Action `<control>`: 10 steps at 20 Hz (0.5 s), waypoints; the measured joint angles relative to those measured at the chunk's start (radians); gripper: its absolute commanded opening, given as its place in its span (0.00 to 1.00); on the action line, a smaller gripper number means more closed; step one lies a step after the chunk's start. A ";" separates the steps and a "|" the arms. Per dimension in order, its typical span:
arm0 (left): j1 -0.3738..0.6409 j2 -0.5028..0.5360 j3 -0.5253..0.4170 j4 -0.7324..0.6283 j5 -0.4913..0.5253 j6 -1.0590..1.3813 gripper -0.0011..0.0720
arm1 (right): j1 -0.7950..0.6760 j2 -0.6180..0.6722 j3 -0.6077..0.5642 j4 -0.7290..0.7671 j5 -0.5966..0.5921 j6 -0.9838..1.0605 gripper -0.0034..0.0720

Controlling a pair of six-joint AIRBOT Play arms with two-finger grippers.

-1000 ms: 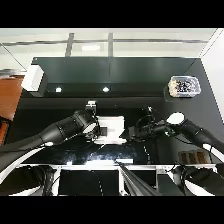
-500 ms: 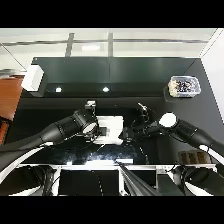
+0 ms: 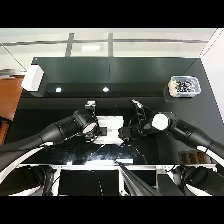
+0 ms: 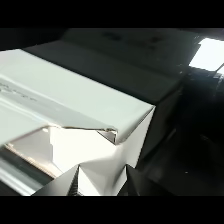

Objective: Fold the box and place the chain.

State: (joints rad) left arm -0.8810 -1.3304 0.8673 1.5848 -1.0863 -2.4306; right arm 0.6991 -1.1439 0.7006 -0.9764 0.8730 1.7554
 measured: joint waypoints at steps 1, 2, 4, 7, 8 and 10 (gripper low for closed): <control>0.000 0.000 0.000 0.000 0.000 0.000 0.05 | 0.018 0.000 0.017 -0.056 0.007 0.058 0.49; 0.000 0.000 0.000 0.000 0.000 0.000 0.05 | 0.037 -0.002 0.034 -0.112 0.018 0.116 0.49; 0.000 0.000 0.000 0.000 0.001 0.001 0.05 | 0.071 -0.008 0.069 -0.213 0.041 0.214 0.49; 0.000 0.000 0.000 0.000 0.002 0.003 0.05 | 0.118 -0.031 0.115 -0.316 0.084 0.321 0.49; 0.000 0.000 0.000 0.000 0.002 0.004 0.05 | 0.132 -0.043 0.128 -0.342 0.097 0.347 0.49; 0.000 0.000 0.000 0.000 0.003 0.005 0.05 | 0.155 -0.068 0.147 -0.377 0.119 0.392 0.49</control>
State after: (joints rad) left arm -0.8810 -1.3304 0.8673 1.5848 -1.0836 -2.4260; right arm 0.8543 -1.2118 0.8478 -1.3529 0.9924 2.1475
